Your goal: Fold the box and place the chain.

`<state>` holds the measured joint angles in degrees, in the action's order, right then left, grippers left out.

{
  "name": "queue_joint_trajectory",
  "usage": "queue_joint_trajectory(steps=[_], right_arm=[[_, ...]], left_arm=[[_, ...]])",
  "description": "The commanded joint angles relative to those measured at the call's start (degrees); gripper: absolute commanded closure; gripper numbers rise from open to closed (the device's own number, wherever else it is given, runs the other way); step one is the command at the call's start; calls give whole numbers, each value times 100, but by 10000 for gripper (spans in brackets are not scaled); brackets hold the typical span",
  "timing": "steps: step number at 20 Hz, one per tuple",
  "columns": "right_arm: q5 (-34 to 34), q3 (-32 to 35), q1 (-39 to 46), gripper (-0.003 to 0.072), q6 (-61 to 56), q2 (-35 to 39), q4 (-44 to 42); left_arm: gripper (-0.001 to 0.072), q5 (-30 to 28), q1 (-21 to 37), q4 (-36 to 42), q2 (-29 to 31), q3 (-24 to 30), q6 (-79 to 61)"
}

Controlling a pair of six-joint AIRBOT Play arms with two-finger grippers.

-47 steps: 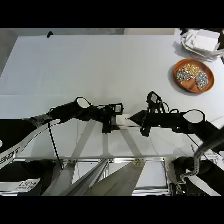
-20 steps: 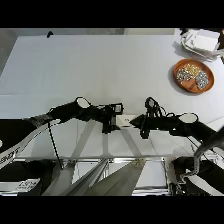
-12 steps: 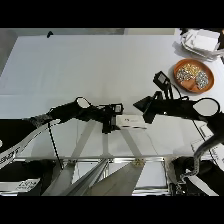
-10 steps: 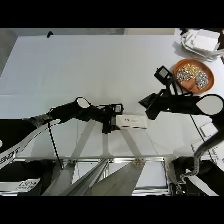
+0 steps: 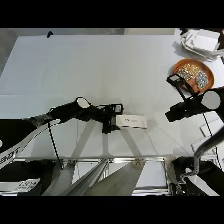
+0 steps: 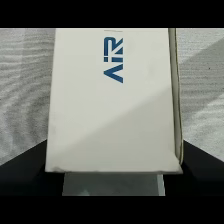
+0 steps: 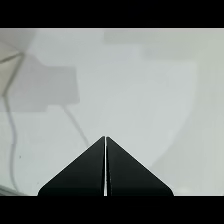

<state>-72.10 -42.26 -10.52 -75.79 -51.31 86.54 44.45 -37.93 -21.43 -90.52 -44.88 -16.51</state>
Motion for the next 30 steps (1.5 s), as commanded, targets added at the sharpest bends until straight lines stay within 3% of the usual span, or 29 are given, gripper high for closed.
queue_joint_trajectory(steps=[1,5,6,7,8,13,18,23,30], right_arm=[[35,96,125,674,-199,-81,-251],[411,96,125,674,-199,-83,-518],[435,96,125,674,-199,-83,-525],[442,96,125,674,-199,-83,-527],[435,96,125,674,-199,-83,-535],[439,96,125,674,-197,-83,-535],[437,96,125,674,-199,-83,-535],[442,96,125,674,-197,-83,-535],[446,96,125,673,-199,-83,-538]], left_arm=[[347,-7,-2,0,4,2,-2],[348,-9,-2,0,4,2,0],[396,2,-2,2,7,2,0],[594,50,-2,-2,11,2,0],[696,46,4,-4,22,2,-13],[703,-173,50,-4,461,0,0],[707,-350,623,-4,1550,2,177],[706,-461,1978,-310,2568,2,1281],[707,-289,4317,-2568,3180,2,3895]])
